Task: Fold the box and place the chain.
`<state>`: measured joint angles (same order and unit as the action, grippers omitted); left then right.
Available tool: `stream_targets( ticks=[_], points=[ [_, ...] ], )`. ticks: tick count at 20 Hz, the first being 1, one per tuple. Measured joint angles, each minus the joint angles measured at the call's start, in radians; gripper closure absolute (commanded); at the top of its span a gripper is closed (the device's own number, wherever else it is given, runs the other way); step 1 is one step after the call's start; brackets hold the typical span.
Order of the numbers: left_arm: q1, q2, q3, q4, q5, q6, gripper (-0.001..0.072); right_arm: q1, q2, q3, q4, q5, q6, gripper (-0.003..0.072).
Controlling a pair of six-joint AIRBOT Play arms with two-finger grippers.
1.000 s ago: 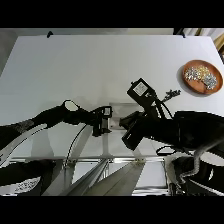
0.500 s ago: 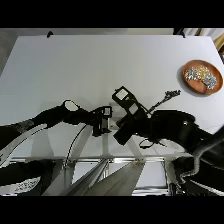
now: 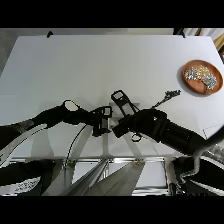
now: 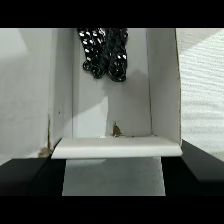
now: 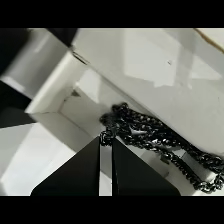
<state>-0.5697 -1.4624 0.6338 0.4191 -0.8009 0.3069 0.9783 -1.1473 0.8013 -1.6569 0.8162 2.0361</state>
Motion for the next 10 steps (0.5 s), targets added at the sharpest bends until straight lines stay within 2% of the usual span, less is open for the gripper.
stream_targets(
  ticks=[1, 2, 6, 10],
  points=[
    [0.000, 0.000, 0.000, 0.000, 0.000, 0.000, 0.0455, 0.000, -0.010, 0.000, -0.003, 0.000, 0.008, 0.0508],
    [0.000, 0.000, 0.000, 0.000, 0.000, 0.000, 0.0455, 0.000, -0.016, 0.000, -0.006, 0.001, 0.013, 0.0486],
    [0.000, 0.000, 0.000, 0.000, 0.000, 0.000, 0.0455, 0.000, 0.009, 0.016, -0.012, 0.029, 0.026, 0.0485],
    [0.000, 0.000, 0.000, 0.000, 0.000, 0.000, 0.0455, -0.010, 0.155, 0.064, -0.083, 0.166, 0.025, 0.0486]
  ],
)
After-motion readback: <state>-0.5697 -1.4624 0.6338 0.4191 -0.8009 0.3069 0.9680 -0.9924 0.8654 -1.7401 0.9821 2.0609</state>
